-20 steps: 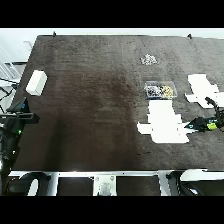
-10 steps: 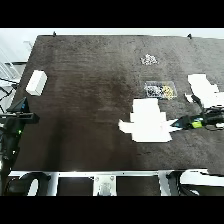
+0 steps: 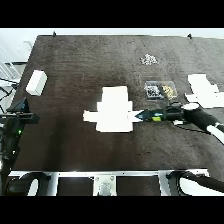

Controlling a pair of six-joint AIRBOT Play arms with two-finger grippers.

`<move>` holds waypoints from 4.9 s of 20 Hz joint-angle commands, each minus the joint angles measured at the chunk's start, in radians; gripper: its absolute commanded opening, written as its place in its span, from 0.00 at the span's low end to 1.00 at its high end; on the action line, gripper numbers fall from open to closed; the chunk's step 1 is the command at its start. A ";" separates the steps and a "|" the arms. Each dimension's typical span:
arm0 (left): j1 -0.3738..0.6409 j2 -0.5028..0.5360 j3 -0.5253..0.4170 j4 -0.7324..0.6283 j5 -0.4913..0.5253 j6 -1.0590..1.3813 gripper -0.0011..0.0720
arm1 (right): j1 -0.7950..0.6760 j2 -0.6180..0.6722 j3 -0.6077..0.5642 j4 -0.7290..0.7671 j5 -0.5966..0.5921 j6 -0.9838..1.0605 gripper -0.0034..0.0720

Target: Fold the box and place the chain.

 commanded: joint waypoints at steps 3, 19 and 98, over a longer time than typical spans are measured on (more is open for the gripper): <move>0.000 0.001 0.000 0.000 0.000 0.000 0.04 | 0.247 0.008 -0.006 0.147 -0.377 -0.129 0.05; 0.000 0.001 0.000 0.000 -0.040 0.000 0.04 | 0.333 0.060 -0.063 0.159 -0.523 -0.139 0.05; -0.204 -1.784 1.462 0.397 -1.367 -0.347 0.65 | 0.338 0.059 -0.078 0.208 -0.524 -0.142 0.06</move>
